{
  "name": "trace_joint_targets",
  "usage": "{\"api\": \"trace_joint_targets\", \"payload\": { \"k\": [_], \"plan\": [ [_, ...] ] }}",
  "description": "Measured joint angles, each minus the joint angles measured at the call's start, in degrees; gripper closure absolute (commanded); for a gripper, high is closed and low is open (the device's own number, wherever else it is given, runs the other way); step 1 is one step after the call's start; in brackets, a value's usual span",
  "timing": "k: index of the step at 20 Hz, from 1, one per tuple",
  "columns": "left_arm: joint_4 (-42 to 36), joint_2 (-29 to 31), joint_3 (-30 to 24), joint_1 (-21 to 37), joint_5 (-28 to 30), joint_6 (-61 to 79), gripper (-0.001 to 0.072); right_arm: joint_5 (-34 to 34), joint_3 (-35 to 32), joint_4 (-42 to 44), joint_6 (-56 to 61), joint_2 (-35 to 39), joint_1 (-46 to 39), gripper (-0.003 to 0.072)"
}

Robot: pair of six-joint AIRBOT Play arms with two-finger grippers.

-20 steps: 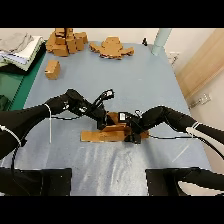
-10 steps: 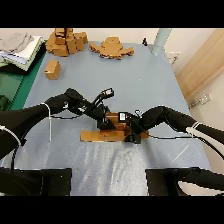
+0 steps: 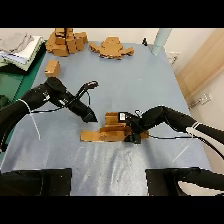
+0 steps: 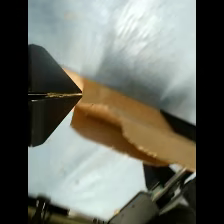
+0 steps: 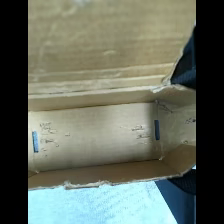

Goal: Fold the box.

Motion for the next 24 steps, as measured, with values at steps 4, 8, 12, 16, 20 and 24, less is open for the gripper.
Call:
{"api": "trace_joint_targets", "payload": {
  "k": [4,8,12,16,20,24],
  "plan": [
    [-6.1,0.6,0.0,-3.0,-3.1,-9.4,0.0696,0.0,0.0,0.0,0.0,0.0,0.0,0.0087],
    [-10.9,-2.1,2.4,-5.5,5.8,-15.9,0.0696,0.0,0.0,0.0,0.0,0.0,0.0,0.0087],
    [-12.1,-7.6,4.1,-6.5,10.8,-20.4,0.0697,0.0,0.0,0.0,0.0,0.0,0.0,0.0087],
    [-10.0,-12.5,4.5,-7.6,12.5,-24.8,0.0697,0.0,0.0,0.0,0.0,0.0,0.0,0.0087],
    [-7.5,-14.4,4.7,-8.3,13.1,-28.1,0.0697,0.0,0.0,0.0,0.0,0.0,0.0,0.0087],
    [-5.4,-14.7,5.0,-8.5,13.6,-29.2,0.0697,0.0,0.0,0.0,0.0,0.0,0.0,0.0087]
  ]
}}
